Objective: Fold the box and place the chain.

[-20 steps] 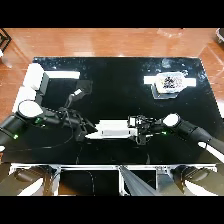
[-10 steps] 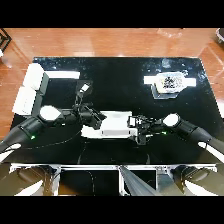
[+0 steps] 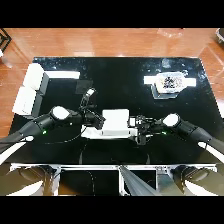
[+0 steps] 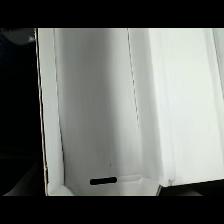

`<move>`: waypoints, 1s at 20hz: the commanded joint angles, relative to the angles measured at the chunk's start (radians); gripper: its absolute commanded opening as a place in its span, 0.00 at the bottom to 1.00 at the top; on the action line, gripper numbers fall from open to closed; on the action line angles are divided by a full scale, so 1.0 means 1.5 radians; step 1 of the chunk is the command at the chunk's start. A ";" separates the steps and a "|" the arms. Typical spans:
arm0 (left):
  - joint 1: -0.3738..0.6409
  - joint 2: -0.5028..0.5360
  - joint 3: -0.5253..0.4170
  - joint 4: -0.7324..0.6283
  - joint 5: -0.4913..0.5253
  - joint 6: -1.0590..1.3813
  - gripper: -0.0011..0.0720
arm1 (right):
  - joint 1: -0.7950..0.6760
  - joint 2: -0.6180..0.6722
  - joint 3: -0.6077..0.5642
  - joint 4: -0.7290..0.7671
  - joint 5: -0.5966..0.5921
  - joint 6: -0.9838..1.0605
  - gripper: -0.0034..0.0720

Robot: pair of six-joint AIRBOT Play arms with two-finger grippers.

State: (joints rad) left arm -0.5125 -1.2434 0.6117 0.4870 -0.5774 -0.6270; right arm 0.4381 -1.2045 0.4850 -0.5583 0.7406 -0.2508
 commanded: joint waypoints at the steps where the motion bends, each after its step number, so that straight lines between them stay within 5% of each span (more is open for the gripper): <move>1: 0.020 0.011 0.018 0.060 -0.046 0.000 0.04 | 0.000 -0.001 0.000 0.000 0.000 0.001 0.65; 5: 0.101 0.100 0.028 0.132 -0.157 -0.005 0.04 | 0.000 -0.001 0.000 0.000 0.000 0.001 0.65; 9: 0.211 0.176 0.027 0.197 -0.340 -0.005 0.04 | 0.000 -0.001 0.000 0.000 0.000 0.001 0.65; 10: 0.233 0.182 0.026 0.204 -0.382 -0.005 0.11 | 0.000 -0.001 0.000 0.000 0.000 0.001 0.65; 11: 0.246 0.182 0.025 0.204 -0.411 -0.006 0.40 | 0.000 -0.001 0.000 0.000 0.000 0.001 0.65; 12: 0.247 0.182 0.020 0.204 -0.404 -0.009 0.89 | 0.000 -0.001 0.000 0.000 0.000 0.001 0.65; 17: 0.202 0.176 -0.028 0.211 -0.371 0.251 0.89 | 0.000 -0.001 0.000 0.000 0.000 0.001 0.65; 20: 0.151 0.172 -0.057 0.210 -0.262 0.409 0.89 | 0.000 -0.001 0.000 0.000 0.000 0.001 0.65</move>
State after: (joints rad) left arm -0.2329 -0.9813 0.5632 0.7959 -1.0843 -0.2760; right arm 0.4381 -1.2045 0.4850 -0.5583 0.7399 -0.2504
